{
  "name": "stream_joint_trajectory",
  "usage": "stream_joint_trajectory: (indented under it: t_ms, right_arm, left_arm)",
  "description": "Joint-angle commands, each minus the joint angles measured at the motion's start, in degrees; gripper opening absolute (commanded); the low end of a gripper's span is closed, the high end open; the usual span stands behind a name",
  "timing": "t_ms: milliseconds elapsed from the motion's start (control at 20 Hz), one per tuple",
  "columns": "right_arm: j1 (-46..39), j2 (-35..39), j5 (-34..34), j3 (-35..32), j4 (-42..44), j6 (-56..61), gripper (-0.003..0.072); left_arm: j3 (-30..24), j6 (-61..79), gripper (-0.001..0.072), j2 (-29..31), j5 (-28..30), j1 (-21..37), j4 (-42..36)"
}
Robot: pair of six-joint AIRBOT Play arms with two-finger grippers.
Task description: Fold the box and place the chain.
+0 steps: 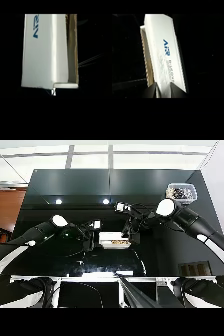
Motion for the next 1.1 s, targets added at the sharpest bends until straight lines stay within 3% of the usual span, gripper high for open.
stream_joint_trajectory:
  t_ms: [0,300,850,950,1050]
  right_arm:
    - [0.07,0.04,0.07,0.02,-0.26,0.66,0.0197]
    - [2.32,0.02,1.22,-0.02,-4.72,3.45,0.0206]
    - [2.56,0.02,1.40,-0.02,-5.57,4.50,0.0208]
    - [2.56,0.02,1.60,-0.02,-5.60,4.50,0.0317]
    - [2.56,0.02,1.55,-0.02,-5.60,4.50,0.0317]
  left_arm:
    - [0.04,0.09,0.0400,-0.04,0.00,0.00,0.00]
    - [0.04,0.09,0.0401,-0.04,0.00,0.00,0.00]
    - [0.04,0.07,0.0400,-0.04,0.00,0.00,0.02]
    - [0.04,0.09,0.0401,-0.04,0.00,0.00,0.00]
    - [0.04,0.09,0.0401,-0.04,0.00,0.00,0.02]
